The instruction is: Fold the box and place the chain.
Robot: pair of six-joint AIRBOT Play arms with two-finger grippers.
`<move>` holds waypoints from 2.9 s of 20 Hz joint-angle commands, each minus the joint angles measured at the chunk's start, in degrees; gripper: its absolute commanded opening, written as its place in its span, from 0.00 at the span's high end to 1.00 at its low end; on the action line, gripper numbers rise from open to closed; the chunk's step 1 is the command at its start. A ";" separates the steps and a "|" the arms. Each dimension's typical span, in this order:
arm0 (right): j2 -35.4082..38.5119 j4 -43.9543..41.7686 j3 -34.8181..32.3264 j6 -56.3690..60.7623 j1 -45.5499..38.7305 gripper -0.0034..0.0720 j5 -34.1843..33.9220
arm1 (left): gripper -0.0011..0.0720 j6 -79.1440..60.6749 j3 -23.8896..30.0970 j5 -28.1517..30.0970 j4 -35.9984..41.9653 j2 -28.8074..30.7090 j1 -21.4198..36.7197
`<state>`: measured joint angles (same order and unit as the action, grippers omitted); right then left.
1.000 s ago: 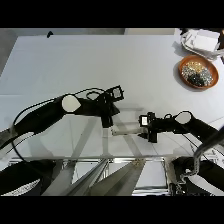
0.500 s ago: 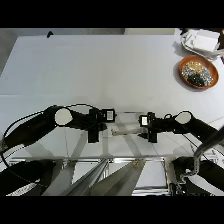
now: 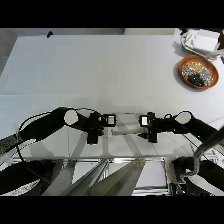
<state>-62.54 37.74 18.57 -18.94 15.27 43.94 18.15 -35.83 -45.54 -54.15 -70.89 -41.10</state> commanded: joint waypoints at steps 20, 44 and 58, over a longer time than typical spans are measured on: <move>0.04 -0.02 0.00 0.00 -0.02 0.41 0.02 | 0.64 -9.88 0.04 9.27 2.45 -0.76 -4.50; 0.04 -0.02 0.00 0.00 -0.02 0.41 0.02 | 0.49 -10.64 0.04 3.30 -0.11 -0.70 -1.66; 0.04 -0.02 0.00 0.00 -0.02 0.41 0.02 | 0.80 -11.28 0.04 5.64 3.15 -0.76 -4.48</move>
<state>-62.54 37.71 18.57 -18.92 15.27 43.94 7.46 -35.77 -39.92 -51.83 -71.61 -44.86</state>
